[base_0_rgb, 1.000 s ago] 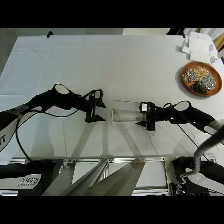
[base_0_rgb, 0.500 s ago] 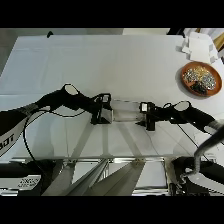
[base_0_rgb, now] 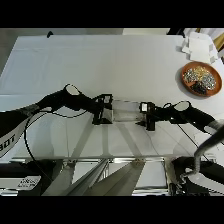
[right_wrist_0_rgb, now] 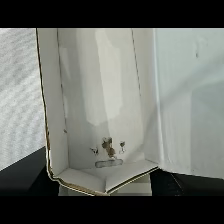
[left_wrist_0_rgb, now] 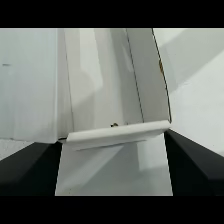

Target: Fold the box and place the chain.

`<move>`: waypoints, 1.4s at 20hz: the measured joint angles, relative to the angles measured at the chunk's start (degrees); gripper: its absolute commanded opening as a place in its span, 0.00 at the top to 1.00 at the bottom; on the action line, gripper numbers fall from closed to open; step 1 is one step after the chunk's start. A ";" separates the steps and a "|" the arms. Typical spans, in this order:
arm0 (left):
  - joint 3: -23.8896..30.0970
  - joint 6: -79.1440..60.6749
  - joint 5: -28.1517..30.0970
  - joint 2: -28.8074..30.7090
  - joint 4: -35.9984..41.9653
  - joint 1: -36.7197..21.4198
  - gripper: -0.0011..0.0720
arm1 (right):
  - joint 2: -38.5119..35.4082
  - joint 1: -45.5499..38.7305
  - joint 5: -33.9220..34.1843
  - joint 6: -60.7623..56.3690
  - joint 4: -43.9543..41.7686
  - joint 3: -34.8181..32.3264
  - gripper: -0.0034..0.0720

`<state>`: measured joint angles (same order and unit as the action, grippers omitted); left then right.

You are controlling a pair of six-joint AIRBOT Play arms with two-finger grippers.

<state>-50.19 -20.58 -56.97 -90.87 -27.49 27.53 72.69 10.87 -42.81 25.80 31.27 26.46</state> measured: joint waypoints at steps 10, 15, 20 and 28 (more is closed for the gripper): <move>1.16 0.48 3.96 -0.83 3.87 1.77 0.02 | 0.00 0.00 0.00 0.00 -0.02 0.00 0.43; 2.16 0.63 4.57 -1.51 4.00 1.79 0.03 | 0.02 0.02 -0.02 0.02 0.00 0.00 0.43; 2.40 0.61 4.63 -1.64 4.15 1.77 0.15 | 0.00 0.00 -0.02 0.09 0.00 0.00 0.43; 2.40 0.68 4.61 -1.64 4.50 2.34 0.47 | 0.00 0.00 -0.09 0.04 0.00 0.00 0.43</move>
